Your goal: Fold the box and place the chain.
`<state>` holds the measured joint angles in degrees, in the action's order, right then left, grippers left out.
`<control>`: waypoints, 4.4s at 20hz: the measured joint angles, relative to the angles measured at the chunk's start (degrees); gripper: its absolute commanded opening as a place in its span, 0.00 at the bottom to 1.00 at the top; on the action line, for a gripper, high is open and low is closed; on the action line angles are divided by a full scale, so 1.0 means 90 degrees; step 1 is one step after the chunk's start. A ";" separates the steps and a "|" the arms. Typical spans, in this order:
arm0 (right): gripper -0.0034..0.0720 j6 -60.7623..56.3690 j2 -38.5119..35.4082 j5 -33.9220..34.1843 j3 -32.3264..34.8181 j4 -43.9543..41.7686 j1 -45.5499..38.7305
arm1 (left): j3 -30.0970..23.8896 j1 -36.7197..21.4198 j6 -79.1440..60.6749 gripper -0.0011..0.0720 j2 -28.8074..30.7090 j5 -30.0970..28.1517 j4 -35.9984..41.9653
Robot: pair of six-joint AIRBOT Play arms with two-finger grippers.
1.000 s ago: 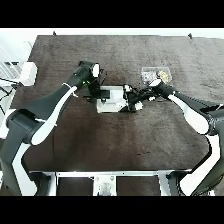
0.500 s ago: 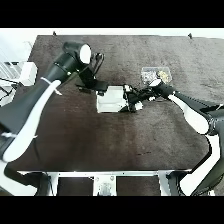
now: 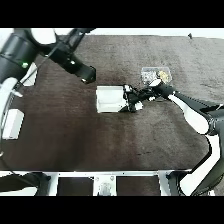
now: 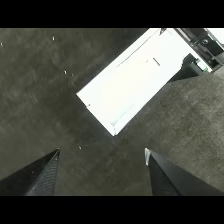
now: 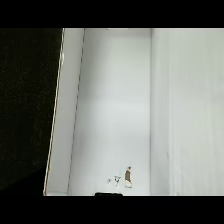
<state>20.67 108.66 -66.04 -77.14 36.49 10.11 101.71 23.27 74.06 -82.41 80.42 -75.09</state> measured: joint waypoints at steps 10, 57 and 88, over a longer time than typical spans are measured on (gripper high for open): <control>0.82 0.0000 0.0000 0.0000 0.0000 0.0000 0.0000 | -0.3172 -0.1681 -0.5894 0.86 0.0525 -0.1817 0.3582; 0.82 0.0000 0.0000 0.0000 0.0000 0.0000 0.0000 | -0.2402 -0.1834 -1.0382 1.00 -0.2739 -0.1003 0.4745; 0.82 -0.0007 0.0000 0.0029 0.0000 -0.0012 -0.0002 | -0.2404 -0.1438 -1.0321 1.00 -0.2965 -0.1741 0.4690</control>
<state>20.60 108.66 -65.78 -77.14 36.38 10.09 80.07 10.33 -18.83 -109.10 64.75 -32.88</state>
